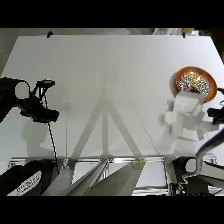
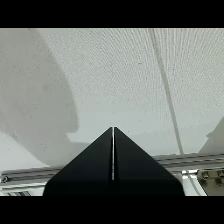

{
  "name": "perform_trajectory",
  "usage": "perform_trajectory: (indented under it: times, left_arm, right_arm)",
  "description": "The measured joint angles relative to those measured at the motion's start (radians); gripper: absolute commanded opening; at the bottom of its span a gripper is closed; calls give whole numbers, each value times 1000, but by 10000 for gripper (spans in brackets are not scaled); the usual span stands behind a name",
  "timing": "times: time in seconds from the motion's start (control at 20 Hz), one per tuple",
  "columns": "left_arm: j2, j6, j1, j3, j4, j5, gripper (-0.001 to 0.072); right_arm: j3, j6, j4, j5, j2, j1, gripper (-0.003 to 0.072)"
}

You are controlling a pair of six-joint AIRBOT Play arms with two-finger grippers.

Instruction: Fold the box and place the chain.

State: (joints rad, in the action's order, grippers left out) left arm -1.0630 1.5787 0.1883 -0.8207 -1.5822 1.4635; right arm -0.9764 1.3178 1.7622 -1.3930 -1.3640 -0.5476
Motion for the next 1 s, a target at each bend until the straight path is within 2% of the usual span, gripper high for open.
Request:
perform_trajectory:
  times: [0.2, 0.5, 0.55, 0.65, 0.7, 0.8, 1.0]
  left_arm:
    - [0, 0, 0, 0, 0, 0, 8]
    - [0, -40, 0, 0, 2, -53, 10]
    - [0, -43, 0, 1, 5, -84, 54]
    - [0, -64, 0, 3, 29, -151, 342]
    - [0, -99, 0, 4, 63, -188, 370]
    - [-8, -249, 0, 8, 206, -256, 370]
    - [-87, -715, 13, 19, 689, -323, 395]
  right_arm:
    - [47, -34, -145, 26, 175, 143, 15]
    - [259, -55, -401, 135, 426, 372, 16]
    - [290, -56, -433, 152, 447, 412, 16]
    - [336, -57, -476, 181, 471, 488, 16]
    - [351, -54, -492, 195, 478, 523, 16]
    - [371, -42, -513, 222, 487, 590, 16]
    - [386, -18, -536, 277, 494, 694, 17]
